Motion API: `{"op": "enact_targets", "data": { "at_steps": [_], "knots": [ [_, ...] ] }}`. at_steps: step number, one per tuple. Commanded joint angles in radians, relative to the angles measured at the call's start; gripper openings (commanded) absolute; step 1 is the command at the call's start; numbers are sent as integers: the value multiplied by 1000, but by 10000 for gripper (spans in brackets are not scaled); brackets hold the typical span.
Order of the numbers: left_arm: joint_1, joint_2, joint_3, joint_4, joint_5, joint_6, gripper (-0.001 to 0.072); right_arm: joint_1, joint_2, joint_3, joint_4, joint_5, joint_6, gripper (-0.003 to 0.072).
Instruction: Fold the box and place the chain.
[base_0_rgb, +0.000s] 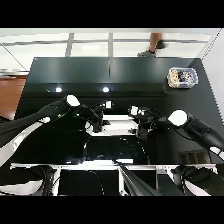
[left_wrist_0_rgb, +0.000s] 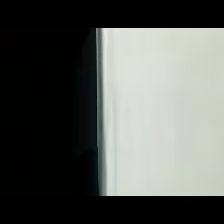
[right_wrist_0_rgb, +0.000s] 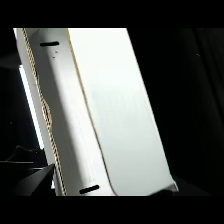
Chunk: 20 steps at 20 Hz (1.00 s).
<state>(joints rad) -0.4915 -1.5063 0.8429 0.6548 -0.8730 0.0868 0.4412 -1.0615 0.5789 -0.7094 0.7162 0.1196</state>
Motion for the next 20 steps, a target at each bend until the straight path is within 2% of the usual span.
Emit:
{"op": "enact_targets", "data": {
  "at_steps": [1, 10, 20],
  "knots": [
    [0, 0, 0, -1, 1, -1, 28, -2, -49, -10, 66, 10, -98, 709],
    [0, 0, 0, -1, 0, -1, 29, -21, -150, -38, 85, -3, -322, 708],
    [0, 0, 0, -1, 0, -1, 29, -22, -162, -38, 126, -18, -349, 708]
  ]
}}
